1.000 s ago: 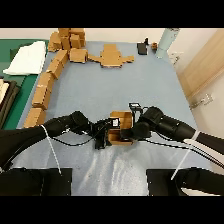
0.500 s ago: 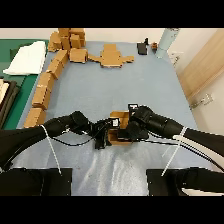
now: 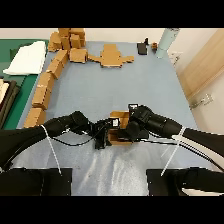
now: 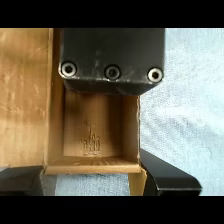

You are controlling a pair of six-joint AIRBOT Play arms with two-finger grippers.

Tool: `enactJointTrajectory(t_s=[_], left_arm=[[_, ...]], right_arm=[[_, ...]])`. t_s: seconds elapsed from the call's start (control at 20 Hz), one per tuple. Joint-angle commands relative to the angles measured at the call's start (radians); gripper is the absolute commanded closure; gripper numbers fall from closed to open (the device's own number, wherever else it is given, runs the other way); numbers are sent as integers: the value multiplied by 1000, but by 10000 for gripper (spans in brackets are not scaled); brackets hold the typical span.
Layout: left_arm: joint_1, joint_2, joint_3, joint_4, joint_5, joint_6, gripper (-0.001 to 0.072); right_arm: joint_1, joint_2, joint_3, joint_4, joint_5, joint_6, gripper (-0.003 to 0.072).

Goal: Fold the box.

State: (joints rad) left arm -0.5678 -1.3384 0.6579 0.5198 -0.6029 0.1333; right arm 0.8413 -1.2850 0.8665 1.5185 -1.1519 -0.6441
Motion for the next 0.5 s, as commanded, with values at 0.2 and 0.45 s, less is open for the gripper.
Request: enactJointTrajectory(t_s=[0.2,0.45], left_arm=[[0,-1,0,0,1,0,286],[0,-1,0,0,1,0,286]], right_arm=[[0,1,1,-12,-24,-4,300],[0,0,0,-16,-43,-6,646]])
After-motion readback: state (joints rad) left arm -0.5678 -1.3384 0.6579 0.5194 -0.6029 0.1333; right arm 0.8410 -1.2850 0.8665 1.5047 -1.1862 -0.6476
